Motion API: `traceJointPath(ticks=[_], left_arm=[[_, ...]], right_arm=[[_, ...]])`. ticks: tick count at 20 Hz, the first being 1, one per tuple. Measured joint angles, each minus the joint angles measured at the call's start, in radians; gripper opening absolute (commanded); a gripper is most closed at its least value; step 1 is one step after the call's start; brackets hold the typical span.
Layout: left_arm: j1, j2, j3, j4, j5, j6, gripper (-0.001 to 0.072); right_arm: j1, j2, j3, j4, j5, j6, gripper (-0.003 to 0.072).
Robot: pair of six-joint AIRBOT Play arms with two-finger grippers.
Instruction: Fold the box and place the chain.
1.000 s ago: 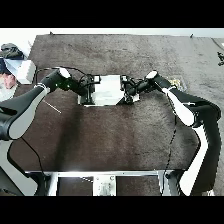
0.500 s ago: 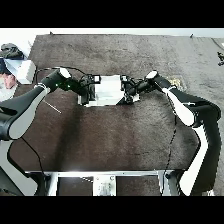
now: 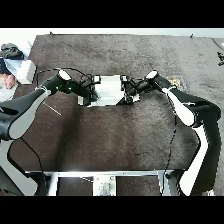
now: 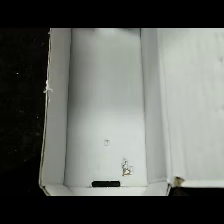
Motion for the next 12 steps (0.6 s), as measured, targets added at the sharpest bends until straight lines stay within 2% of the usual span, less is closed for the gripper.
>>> traceJointPath(ticks=[3,4,5,6,7,12], left_arm=[[0.0,0.0,-0.012,-0.029,0.012,0.025,0.0198],[0.0,0.0,-0.014,-0.035,0.013,0.028,0.026],[0.0,0.0,-0.016,-0.04,0.014,0.032,0.058],[0.0,0.0,-0.017,-0.046,0.016,0.033,0.0681],[0.0,0.0,-0.018,-0.05,0.018,0.034,0.0661],[0.001,0.0,-0.019,-0.05,0.019,0.034,0.0653]], right_arm=[[0.0,0.0,0.0,0.0,0.0,0.0,0.0431],[0.0,0.0,0.0,0.0,0.0,0.0,0.0431],[0.0,0.0,0.0,0.0,0.0,0.0,0.0431],[0.0,0.0,0.0,0.0,0.0,0.0,0.0431],[0.0,0.0,0.0,0.0,0.0,0.0,0.0431],[0.0,0.0,0.0,0.0,0.0,0.0,0.0431]])
